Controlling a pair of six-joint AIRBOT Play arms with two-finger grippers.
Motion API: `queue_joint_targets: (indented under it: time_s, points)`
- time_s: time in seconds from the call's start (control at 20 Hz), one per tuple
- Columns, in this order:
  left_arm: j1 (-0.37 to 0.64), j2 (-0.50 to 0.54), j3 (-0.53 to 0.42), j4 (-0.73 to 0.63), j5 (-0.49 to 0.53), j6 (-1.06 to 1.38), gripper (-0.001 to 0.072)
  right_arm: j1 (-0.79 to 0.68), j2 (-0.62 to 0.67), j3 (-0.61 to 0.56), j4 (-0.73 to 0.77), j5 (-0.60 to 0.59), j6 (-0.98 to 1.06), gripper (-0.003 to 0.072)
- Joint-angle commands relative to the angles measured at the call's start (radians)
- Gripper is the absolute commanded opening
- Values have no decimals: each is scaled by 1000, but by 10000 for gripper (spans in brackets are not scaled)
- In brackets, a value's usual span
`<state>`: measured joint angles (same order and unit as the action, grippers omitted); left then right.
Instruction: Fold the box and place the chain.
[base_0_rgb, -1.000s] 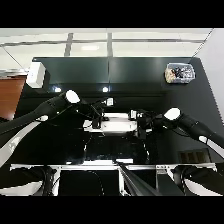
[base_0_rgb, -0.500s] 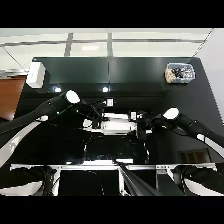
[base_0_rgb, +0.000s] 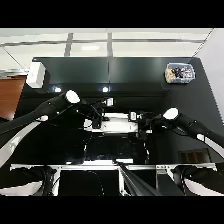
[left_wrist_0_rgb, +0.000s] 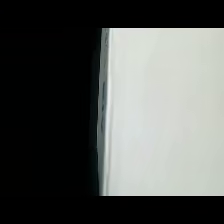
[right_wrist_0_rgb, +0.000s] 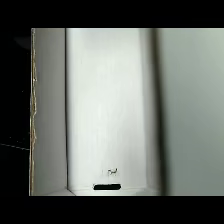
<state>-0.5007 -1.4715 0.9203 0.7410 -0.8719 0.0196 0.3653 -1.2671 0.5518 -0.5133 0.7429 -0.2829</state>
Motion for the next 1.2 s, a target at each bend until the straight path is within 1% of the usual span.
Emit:
queue_joint_targets:
  time_s: [0.0,0.15,0.35,0.5,0.9,0.95,1.0,1.15]
  points:
    - [0,0,0,3,-1,0,24,0,-1,1,-5,-6,13,708]
    - [0,0,0,3,-1,0,24,1,-1,1,-19,-23,43,707]
    - [0,0,0,3,-1,0,24,39,-8,2,-98,-34,81,707]
    - [0,0,0,3,-1,0,24,41,-8,2,-89,-68,108,707]
    - [0,0,0,3,-1,0,24,40,-8,2,-89,-68,108,705]
    - [0,0,0,3,-1,0,24,40,-8,2,-89,-67,108,643]
    - [0,0,0,3,-1,0,24,40,-8,2,-89,-67,108,597]
    - [0,0,0,3,-2,-2,24,40,-8,2,-89,-67,108,597]
